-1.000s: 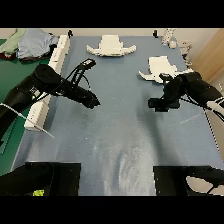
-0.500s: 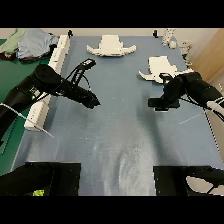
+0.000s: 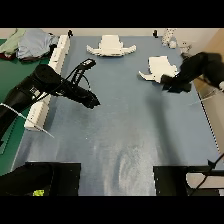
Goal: Fold the box.
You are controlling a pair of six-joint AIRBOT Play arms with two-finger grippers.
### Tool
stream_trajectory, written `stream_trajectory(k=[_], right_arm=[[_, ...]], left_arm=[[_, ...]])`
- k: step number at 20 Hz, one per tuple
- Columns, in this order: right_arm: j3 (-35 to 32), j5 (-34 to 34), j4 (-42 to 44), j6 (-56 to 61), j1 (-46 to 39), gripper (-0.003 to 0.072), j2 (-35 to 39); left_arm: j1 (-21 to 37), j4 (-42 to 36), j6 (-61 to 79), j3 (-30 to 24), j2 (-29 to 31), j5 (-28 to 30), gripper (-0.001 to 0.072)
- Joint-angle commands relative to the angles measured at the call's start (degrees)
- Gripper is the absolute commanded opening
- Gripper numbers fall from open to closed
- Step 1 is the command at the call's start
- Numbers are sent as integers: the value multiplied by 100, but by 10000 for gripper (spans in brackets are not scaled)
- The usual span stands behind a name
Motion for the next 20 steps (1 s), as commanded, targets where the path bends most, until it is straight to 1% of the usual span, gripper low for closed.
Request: stream_trajectory(k=[1,3,4,6,8,11,13,15,16,20], right_arm=[[1628,-654,129,-608,-1445,287,-905],[2409,-776,734,-1189,-2214,287,-1589],[2710,-776,1228,-1488,-2546,287,-1923],[3134,-684,1910,-1845,-2992,287,-2498],[3600,-428,2076,-2020,-3154,287,-3042],[4175,247,2081,-2081,-3182,286,-3672],[4240,654,2120,-2083,-3180,286,-3901],[4240,881,2264,-2315,-3176,285,-4076],[4240,964,2444,-2634,-3178,286,-4157],[4240,1436,3182,-3220,-3167,285,-4319]], left_arm=[[2,2,0,4,-2,2,13],[2,2,0,4,-2,0,13],[2,2,0,4,-2,-2,13],[2,2,0,4,-2,0,13],[2,2,0,4,-2,2,13],[0,2,0,4,-2,0,13],[2,2,0,4,-2,2,13],[0,0,0,4,-2,0,13],[2,-11,0,4,-2,0,13],[0,-15,0,4,-2,0,13]])
